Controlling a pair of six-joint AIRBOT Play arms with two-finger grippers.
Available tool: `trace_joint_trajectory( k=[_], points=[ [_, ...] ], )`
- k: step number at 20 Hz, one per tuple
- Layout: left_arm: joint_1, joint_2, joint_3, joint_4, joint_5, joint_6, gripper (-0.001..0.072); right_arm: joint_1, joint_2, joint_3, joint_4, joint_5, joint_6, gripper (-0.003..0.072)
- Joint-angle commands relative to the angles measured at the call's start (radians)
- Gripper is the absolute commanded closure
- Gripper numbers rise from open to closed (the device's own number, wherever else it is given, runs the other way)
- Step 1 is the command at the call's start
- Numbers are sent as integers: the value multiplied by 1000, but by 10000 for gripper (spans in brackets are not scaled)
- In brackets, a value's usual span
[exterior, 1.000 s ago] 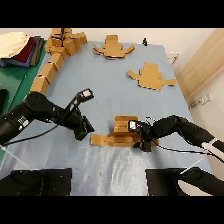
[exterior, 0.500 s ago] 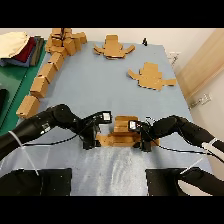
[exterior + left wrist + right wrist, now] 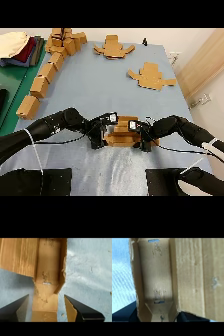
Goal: Fold the box.
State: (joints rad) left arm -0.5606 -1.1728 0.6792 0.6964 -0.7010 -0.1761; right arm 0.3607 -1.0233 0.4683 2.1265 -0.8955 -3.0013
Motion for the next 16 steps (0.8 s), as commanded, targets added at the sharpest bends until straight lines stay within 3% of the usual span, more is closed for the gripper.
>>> trace_joint_trajectory(
  k=[1, 2, 4, 6, 7, 16],
  points=[
    [-13, -19, 2, -49, 29, 34, 49, 1, 0, 0, 0, 0, 0, 173],
    [-24, -25, 2, -54, 30, 34, 71, 1, 0, 0, 0, 0, 0, 173],
    [-45, -35, 7, -54, 31, 35, 315, 1, 0, 0, 0, 0, 0, 173],
    [-45, -37, 8, -51, 65, 34, 515, 1, 0, 0, 0, 0, 0, 173],
    [-45, -38, 8, -51, 90, 34, 542, 1, 0, 0, 0, 0, 0, 173],
    [-101, -69, 19, -109, 161, 34, 543, 1, 0, 0, 0, 0, 0, 173]
  ],
)
